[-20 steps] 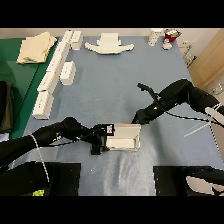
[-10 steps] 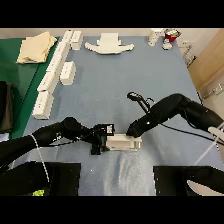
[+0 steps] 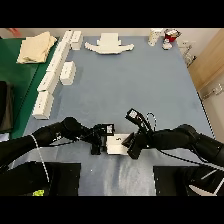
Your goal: Fold the box.
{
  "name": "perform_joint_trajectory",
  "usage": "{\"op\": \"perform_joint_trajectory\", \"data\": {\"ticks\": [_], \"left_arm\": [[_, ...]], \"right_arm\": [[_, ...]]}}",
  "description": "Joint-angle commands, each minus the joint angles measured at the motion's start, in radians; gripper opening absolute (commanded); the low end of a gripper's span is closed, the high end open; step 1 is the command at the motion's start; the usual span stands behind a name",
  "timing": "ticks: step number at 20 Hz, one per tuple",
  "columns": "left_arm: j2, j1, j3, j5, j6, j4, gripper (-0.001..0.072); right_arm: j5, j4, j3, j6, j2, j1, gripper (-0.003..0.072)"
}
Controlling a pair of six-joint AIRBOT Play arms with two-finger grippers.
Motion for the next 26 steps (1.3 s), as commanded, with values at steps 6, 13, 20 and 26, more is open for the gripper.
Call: {"op": "perform_joint_trajectory", "data": {"ticks": [6, 13, 20, 26], "left_arm": [[0.001, 0.0, 0.001, 0.0, 0.0, 0.0, 0.0457], [0.001, 0.0, 0.001, 0.0, 0.0, 0.0, 0.0457], [0.001, 0.0, 0.001, 0.0, 0.0, 0.0, 0.0457], [0.001, 0.0, 0.001, 0.0, 0.0, 0.0, 0.0457]], "right_arm": [[0.086, -0.121, -0.037, 0.0, 0.029, 0.053, 0.0002], [0.048, -0.121, -0.002, -0.06, 0.03, 0.054, 0.0341], [-0.031, -0.132, 0.027, -0.404, 0.026, 0.075, 0.0575], [0.089, -0.285, 0.027, -0.463, -0.041, 0.13, 0.0575]]}}
